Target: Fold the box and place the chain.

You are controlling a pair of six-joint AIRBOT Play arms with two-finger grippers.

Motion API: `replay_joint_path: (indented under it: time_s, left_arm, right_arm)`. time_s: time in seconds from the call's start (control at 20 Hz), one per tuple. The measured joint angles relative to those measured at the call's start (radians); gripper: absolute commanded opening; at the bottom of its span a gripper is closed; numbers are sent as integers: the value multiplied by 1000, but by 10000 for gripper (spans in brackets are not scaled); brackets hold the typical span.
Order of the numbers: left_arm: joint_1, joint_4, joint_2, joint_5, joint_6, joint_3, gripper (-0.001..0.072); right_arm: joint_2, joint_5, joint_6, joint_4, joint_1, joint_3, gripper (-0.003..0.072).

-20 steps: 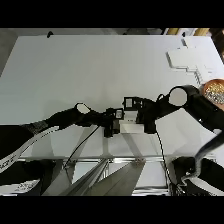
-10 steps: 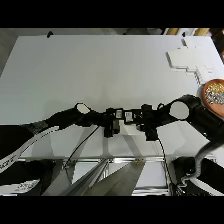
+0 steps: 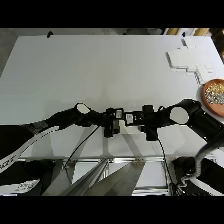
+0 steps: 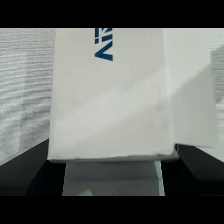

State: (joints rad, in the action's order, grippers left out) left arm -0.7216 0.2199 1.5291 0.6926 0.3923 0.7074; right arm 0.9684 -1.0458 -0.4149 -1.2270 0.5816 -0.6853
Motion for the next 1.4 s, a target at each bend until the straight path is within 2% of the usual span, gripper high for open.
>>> replay_joint_path:
  time_s: [0.2, 0.3, 0.6, 0.65, 0.7, 0.75, 0.8, 1.4]
  left_arm:
    - [0, 0, 0, 0, 0, 0, 208]
    - [0, 0, 0, 0, -1, 0, 208]
    - [1, -2, 0, -3, -2, 0, 208]
    - [1, -2, 0, -3, -2, 0, 208]
    - [1, -2, 0, -3, -2, 0, 208]
    - [1, -2, 0, -3, -1, 0, 208]
    - [1, -2, 0, -3, 0, 0, 208]
    - [1, 1, 0, 2, 2, 0, 208]
  right_arm:
    - [0, 9, -4, -7, 0, 4, 152]
    - [0, 12, -5, -9, 0, 4, 79]
    - [-6, 23, -7, -23, 1, 5, 80]
    - [-9, 27, -8, -26, 1, 5, 86]
    - [-13, 30, -11, -27, 1, 5, 127]
    - [-16, 33, -13, -29, 1, 5, 212]
    - [-18, 42, -15, -31, 1, 5, 244]
    - [-22, 45, -85, -50, 95, 6, 261]
